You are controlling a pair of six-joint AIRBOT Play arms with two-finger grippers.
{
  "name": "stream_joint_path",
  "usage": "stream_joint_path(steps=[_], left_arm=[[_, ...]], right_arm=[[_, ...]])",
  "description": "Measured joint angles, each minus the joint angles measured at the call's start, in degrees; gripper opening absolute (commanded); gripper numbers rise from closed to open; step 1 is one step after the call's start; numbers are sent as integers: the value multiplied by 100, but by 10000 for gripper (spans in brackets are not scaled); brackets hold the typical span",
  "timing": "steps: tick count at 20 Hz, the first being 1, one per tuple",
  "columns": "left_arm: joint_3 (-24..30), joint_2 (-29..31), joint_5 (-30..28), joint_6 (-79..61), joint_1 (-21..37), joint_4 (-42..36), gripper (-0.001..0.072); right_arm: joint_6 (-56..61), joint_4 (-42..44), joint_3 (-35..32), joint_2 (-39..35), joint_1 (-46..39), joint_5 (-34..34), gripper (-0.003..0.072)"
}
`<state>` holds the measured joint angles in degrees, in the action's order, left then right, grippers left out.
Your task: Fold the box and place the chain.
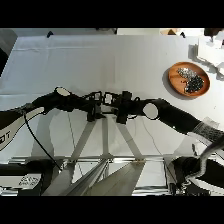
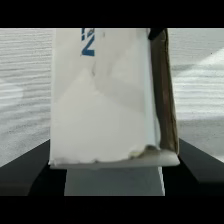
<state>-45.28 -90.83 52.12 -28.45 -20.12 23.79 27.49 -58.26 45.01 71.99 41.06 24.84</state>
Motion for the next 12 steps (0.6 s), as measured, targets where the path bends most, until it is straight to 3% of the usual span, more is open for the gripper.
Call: stream_joint_path(steps=[7,10,12], left_arm=[[0,0,7,-4,0,2,210],[0,0,7,-2,0,0,210],[0,0,7,-2,0,0,210]], right_arm=[[105,17,-70,35,2,44,249],[118,50,-76,87,2,103,284],[120,103,-79,129,2,122,389]])
